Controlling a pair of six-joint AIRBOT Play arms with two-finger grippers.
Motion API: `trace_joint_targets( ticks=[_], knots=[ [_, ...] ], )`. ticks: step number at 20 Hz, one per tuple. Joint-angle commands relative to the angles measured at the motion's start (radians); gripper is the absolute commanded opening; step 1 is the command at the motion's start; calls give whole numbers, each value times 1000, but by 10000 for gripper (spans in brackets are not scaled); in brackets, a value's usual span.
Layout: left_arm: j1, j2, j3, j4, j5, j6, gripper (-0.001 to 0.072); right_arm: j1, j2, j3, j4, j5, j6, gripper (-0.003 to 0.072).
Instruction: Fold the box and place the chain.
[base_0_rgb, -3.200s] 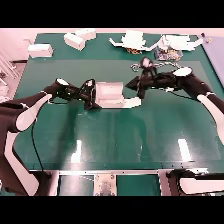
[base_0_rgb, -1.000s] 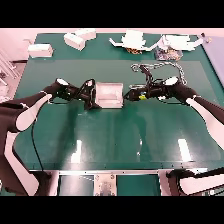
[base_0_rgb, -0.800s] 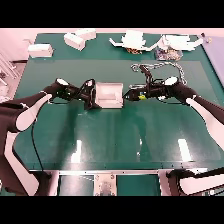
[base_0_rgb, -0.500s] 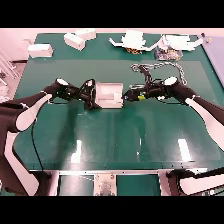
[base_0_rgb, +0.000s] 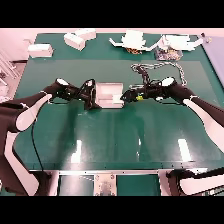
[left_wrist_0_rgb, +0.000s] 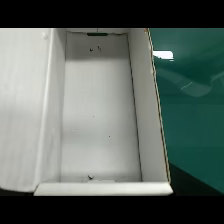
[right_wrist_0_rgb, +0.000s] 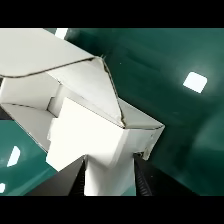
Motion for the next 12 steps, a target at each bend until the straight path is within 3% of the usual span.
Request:
trace_joint_targets(
  ticks=[1, 12],
  knots=[
    [0, 0, 1, 0, -3, 0, 490, 26, 0, 1, -42, -48, 41, 378],
    [0, 0, 1, -2, -3, 0, 490, 79, -1, 6, -82, -88, 120, 378]
  ],
)
